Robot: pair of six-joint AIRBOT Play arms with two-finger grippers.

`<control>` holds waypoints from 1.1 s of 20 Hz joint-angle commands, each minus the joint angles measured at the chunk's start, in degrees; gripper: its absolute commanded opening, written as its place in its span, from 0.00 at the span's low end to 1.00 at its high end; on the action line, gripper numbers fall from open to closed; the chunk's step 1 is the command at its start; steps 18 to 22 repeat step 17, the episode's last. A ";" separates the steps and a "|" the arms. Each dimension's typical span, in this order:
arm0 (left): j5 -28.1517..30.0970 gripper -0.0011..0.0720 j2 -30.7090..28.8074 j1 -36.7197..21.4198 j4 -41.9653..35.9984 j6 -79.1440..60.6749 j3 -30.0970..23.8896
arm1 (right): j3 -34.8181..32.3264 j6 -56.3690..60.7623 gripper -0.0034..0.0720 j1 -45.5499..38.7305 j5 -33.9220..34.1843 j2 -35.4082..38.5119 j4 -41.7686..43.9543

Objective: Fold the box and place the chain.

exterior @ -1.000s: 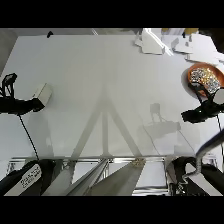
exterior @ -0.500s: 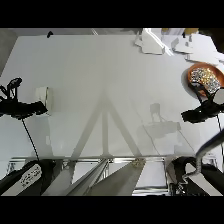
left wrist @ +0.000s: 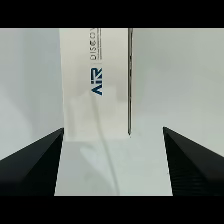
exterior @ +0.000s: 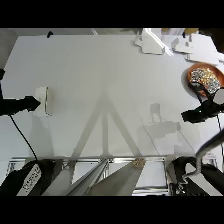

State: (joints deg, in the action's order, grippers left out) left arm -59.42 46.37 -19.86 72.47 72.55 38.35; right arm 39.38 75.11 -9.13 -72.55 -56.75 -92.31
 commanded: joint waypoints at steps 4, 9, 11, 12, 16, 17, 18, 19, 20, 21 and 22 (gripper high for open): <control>0.04 0.96 -8.92 -0.02 -0.24 0.00 -0.02 | 0.00 0.00 0.12 -0.04 0.00 0.04 0.02; 0.11 0.96 -9.25 -0.02 -0.17 -0.07 -0.02 | 0.00 0.00 0.12 -0.04 0.00 0.04 0.02; 0.70 0.96 -9.25 -0.02 -0.17 -0.04 -0.02 | 0.00 0.00 0.12 -0.04 0.00 0.04 0.02; 1.01 0.96 -9.25 -0.02 -0.17 -0.04 -0.02 | 0.00 0.00 0.12 -0.04 0.00 0.04 0.02; 1.11 0.96 -8.94 -0.02 -0.17 -0.04 -0.02 | 0.00 0.00 0.12 -0.04 0.00 0.04 0.02; 1.11 0.96 -8.94 -0.02 -0.17 -0.04 -0.02 | 0.00 0.00 0.12 -0.04 0.00 0.04 0.00; 1.11 0.96 -8.94 -0.02 -0.17 -0.04 -0.02 | 0.00 0.00 0.12 -0.04 0.00 0.04 0.00; 1.11 0.96 -8.94 -0.02 -0.17 -0.04 -0.02 | 0.00 0.00 0.12 -0.04 0.00 0.04 0.00; 1.11 0.96 -8.94 -0.02 -0.17 -0.04 -0.02 | 0.00 0.00 0.12 -0.04 0.00 0.04 0.00; 1.11 0.96 -8.94 -0.02 -0.17 -0.04 -0.02 | 0.00 0.00 0.12 -0.04 0.00 0.04 0.00; 1.11 0.96 -8.94 -0.02 -0.17 -0.04 -0.02 | 0.00 0.00 0.12 -0.04 0.00 0.04 0.00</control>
